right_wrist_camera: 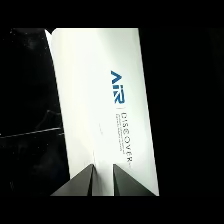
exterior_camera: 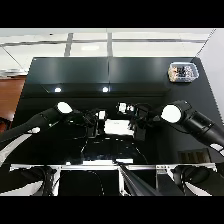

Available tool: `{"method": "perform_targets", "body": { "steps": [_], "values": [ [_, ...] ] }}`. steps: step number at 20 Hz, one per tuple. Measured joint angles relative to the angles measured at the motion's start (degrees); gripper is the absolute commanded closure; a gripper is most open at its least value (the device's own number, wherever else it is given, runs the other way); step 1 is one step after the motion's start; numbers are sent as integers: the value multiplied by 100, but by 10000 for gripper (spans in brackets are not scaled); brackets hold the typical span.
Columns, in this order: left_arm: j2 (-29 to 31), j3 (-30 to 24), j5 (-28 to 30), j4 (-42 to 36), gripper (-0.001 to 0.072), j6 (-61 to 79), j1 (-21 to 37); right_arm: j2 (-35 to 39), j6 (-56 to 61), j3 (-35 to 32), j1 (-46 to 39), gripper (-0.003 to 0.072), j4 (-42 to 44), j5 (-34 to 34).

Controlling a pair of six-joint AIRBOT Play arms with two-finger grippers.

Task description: Fold the box and place the chain.

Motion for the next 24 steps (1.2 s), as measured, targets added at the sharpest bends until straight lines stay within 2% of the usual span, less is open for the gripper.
{"method": "perform_targets", "body": {
  "steps": [5,7,14,15,16,22,23,24],
  "values": [
    [0,0,-7,2,357,0,0,33,20,85,-7,556,-146,-46],
    [0,0,-11,2,357,0,0,33,20,96,-7,479,-219,-57],
    [0,0,-13,2,357,-2,4,7,17,98,-7,485,-350,-236],
    [0,0,-11,2,357,-2,4,-11,17,98,-7,396,-348,-238],
    [0,0,-11,2,357,-2,4,-37,17,98,-7,187,-350,-247],
    [0,4,-22,11,357,11,2,-98,15,98,-9,175,-323,-269],
    [0,4,-24,11,357,13,0,-98,13,98,-9,54,-295,-245],
    [0,4,-31,13,357,17,0,-98,11,98,-9,-23,-254,-219]
  ]
}}
